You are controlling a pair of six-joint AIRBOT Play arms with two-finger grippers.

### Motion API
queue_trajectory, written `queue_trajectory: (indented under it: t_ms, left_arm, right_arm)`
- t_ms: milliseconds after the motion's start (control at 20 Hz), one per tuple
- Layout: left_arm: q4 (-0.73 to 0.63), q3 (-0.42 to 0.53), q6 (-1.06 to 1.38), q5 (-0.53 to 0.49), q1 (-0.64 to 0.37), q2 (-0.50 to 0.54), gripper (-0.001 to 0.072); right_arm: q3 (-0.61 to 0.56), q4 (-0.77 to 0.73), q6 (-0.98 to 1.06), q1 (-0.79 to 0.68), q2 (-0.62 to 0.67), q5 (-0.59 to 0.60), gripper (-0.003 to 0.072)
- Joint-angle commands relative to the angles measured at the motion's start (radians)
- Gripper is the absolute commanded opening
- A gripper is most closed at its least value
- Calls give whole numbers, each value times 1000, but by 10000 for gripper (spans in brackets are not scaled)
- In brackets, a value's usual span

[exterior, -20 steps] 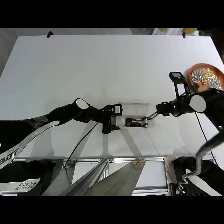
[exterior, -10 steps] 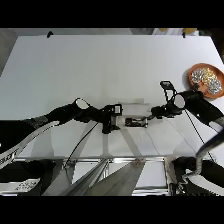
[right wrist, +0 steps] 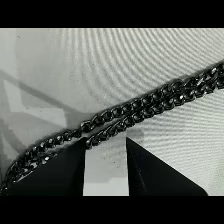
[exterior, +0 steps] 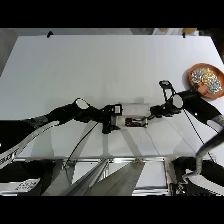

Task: Fold the box and place the chain.

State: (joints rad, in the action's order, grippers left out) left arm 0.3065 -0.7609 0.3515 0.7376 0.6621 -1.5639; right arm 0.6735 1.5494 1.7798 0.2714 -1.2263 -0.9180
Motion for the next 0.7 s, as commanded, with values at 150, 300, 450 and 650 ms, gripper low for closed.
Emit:
queue_trajectory:
  t_ms: [150,300,450,650]
  left_arm:
    - [0,0,0,0,0,1,314]
    - [0,0,0,0,0,1,314]
    - [0,0,0,0,0,1,314]
    - [0,0,0,0,0,1,314]
  right_arm:
    - [-1,0,-2,0,-39,-33,18]
    - [-1,0,-36,0,0,-39,18]
    - [0,3,-65,0,100,-79,17]
    - [-1,-34,-100,0,282,-148,17]
